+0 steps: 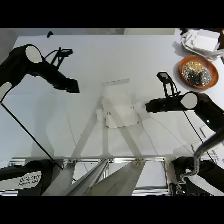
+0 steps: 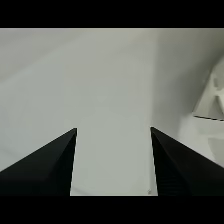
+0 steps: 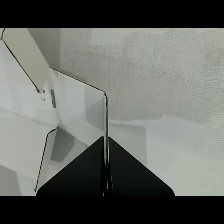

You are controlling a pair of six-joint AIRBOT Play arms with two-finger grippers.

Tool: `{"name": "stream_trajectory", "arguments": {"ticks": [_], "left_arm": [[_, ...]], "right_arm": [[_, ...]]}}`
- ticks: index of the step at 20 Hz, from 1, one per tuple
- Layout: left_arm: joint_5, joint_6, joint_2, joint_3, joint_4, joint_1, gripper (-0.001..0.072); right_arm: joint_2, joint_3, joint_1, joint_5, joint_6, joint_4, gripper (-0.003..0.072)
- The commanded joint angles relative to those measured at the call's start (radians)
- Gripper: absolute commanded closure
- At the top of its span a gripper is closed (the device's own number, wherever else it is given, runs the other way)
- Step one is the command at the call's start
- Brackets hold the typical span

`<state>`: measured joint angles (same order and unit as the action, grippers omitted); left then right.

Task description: Fold the box and place the chain.

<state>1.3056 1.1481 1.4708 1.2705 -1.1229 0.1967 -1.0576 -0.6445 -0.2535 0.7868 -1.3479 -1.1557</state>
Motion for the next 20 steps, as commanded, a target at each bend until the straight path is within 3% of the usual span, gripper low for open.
{"name": "stream_trajectory", "arguments": {"ticks": [1, 7, 11, 15, 17, 18, 20], "left_arm": [[0.000, -0.396, 0.058, -0.001, 0.319, 0.046, 0.0201], [-0.086, -0.528, 0.211, -0.001, 0.330, 0.187, 0.0187], [-0.151, -0.547, 0.260, -0.001, 0.336, 0.196, 0.0126], [-0.182, -0.612, 0.281, -0.001, 0.409, 0.196, 0.0125], [-0.179, -0.661, 0.290, -0.001, 0.491, 0.196, 0.0195], [-0.170, -0.683, 0.293, -0.001, 0.516, 0.198, 0.0270], [-0.162, -0.704, 0.295, -0.001, 0.511, 0.203, 0.0513]], "right_arm": [[0.001, 0.000, -0.003, 0.011, -0.006, -0.002, 0.0676], [0.001, 0.000, -0.003, 0.010, -0.006, -0.003, 0.0676], [0.001, 0.000, -0.003, 0.013, -0.006, -0.003, 0.0676], [0.001, 0.000, -0.003, 0.014, -0.006, -0.003, 0.0676], [0.001, 0.000, -0.003, 0.014, -0.006, -0.002, 0.0676], [0.001, 0.000, -0.003, 0.014, -0.006, -0.002, 0.0676], [0.001, 0.000, -0.003, 0.014, -0.006, -0.002, 0.0676]]}}
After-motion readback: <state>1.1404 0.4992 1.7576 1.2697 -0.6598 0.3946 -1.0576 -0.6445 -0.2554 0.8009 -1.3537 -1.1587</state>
